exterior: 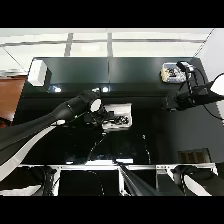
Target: Fold the box and place the chain.
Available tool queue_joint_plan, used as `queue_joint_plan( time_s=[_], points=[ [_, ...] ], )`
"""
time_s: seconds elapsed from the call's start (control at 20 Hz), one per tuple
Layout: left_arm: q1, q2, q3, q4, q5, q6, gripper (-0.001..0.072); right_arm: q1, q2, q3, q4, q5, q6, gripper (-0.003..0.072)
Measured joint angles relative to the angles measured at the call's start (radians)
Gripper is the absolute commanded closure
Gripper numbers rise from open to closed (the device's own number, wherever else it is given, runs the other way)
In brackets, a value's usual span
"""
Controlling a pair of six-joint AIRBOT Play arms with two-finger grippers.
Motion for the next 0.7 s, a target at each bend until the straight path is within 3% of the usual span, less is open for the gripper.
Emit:
queue_joint_plan(
  time_s=[0.2, 0.4, 0.55, 0.7],
  points=[
    [0.007, 0.043, 0.060, 0.034, -0.073, 0.071, 0.0019, -0.012, 0.004, -0.003, -0.018, -0.008, -0.009, 0.0422],
    [0.028, 0.183, 0.053, 0.178, -0.171, 0.190, 0.0020, -0.016, 0.005, -0.003, -0.021, -0.009, -0.011, 0.0422],
    [0.154, 0.311, -0.074, 0.216, -0.220, 0.250, 0.0020, -0.016, 0.005, -0.003, -0.020, -0.010, -0.011, 0.0422],
    [0.336, 0.393, -0.261, -0.011, -0.117, 0.483, 0.0020, -0.016, 0.005, -0.003, -0.014, -0.011, -0.012, 0.0422]
  ],
)
